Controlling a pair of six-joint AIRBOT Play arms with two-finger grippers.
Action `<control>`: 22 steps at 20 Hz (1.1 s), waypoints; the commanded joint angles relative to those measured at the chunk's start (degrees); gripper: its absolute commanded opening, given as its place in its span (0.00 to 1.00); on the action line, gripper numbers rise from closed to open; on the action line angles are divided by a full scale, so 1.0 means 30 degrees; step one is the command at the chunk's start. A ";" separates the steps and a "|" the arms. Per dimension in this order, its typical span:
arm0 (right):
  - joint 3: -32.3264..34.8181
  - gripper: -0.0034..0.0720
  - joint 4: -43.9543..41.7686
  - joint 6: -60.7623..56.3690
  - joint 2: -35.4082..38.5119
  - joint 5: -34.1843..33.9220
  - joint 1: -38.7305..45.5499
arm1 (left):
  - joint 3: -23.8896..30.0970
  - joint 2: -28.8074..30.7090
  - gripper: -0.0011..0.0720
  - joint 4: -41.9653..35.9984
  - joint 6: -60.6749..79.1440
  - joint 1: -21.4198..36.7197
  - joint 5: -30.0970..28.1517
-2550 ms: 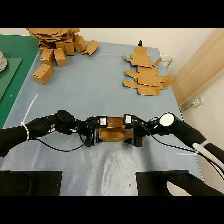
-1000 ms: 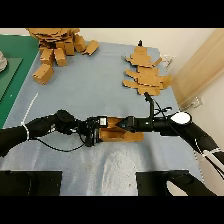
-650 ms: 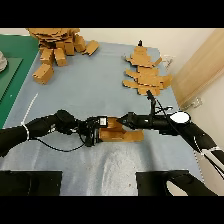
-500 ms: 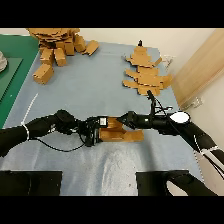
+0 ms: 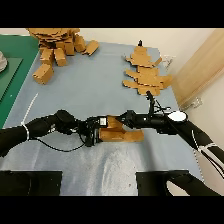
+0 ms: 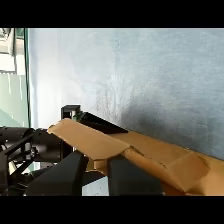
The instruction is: Fold the box.
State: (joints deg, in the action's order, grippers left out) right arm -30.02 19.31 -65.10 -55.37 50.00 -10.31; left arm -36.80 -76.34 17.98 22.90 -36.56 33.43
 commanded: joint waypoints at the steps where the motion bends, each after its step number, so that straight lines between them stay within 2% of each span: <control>1: -0.0357 0.14 -0.0372 0.0758 -0.1479 0.0051 -0.0007 | -0.0015 0.0000 0.65 0.0007 0.0007 -0.0007 0.0000; 2: -0.0597 0.10 -0.0364 0.1297 -0.2069 -0.0357 -0.0007 | -0.0015 0.0000 0.65 0.0007 0.0007 -0.0007 -0.0007; 5: -0.1523 0.09 0.0175 0.2018 -0.4116 -0.1413 0.0000 | -0.0015 0.0000 0.65 0.0007 0.0007 -0.0007 0.0000; 6: -0.1763 0.05 0.0525 0.2025 -0.5078 -0.1362 -0.0007 | -0.0015 0.0000 0.65 0.0007 0.0007 -0.0007 -0.0007; 9: -0.1821 0.05 0.0612 0.2543 -0.7577 -0.1362 -0.0007 | -0.0015 0.0000 0.65 0.0007 0.0007 -0.0007 0.0000; 11: -0.1829 0.05 0.0619 0.2936 -0.8189 -0.1399 -0.0007 | -0.0015 0.0000 0.65 0.0007 0.0007 -0.0007 -0.0007; 15: -0.2251 0.05 0.0561 0.3636 -0.7577 -0.1392 0.0095 | -0.0015 0.0000 0.65 0.0007 0.0007 -0.0007 0.0000; 18: -0.3402 0.05 0.1486 0.4226 -0.5603 -0.1399 0.0823 | -0.0015 0.0000 0.65 0.0007 0.0007 -0.0007 0.0000; 20: -0.4240 0.05 0.3920 0.4189 -0.3679 -0.1319 0.1719 | -0.0015 0.0000 0.65 0.0007 0.0007 -0.0007 -0.0007; 22: -0.4444 0.05 0.7905 0.4051 -0.1581 0.0153 0.2426 | -0.0015 0.0000 0.65 0.0007 0.0007 -0.0007 -0.0007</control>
State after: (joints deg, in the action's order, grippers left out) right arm -41.52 30.20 -53.19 -67.05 46.94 -5.63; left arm -36.80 -76.34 18.00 22.90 -36.56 33.41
